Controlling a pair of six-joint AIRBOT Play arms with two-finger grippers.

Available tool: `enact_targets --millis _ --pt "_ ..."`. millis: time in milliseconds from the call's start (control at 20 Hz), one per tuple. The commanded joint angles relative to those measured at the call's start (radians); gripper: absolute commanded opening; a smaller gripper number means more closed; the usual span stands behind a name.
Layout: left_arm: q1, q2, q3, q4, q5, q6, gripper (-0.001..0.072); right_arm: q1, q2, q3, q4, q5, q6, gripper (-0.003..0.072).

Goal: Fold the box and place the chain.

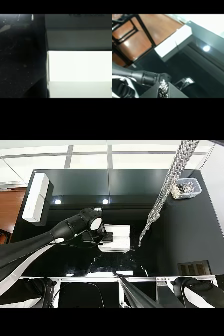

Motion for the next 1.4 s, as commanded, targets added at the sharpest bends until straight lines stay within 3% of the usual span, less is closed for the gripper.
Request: enact_targets --millis 0,500,650,1050,1350 --pt "0.0 0.0 0.0 0.0 0.0 0.0 0.0023 0.028 -0.001 0.0 0.032 -0.012 -0.003 0.0008" --pt "0.0 0.0 0.0 0.0 0.0 0.0 0.0023 0.137 -0.08 -0.001 0.022 -0.072 -0.004 0.0008" --pt "0.0 0.0 0.0 0.0 0.0 0.0 0.0023 0.179 -0.095 -0.022 -0.051 -0.059 -0.003 0.0009" --pt "0.0 0.0 0.0 0.0 0.0 0.0 0.0023 0.248 -0.094 -0.258 -0.209 0.05 0.01 0.0009" --pt "0.0 0.0 0.0 0.0 0.0 0.0 0.0023 0.269 -0.093 -0.491 -0.223 -0.036 0.016 0.001"
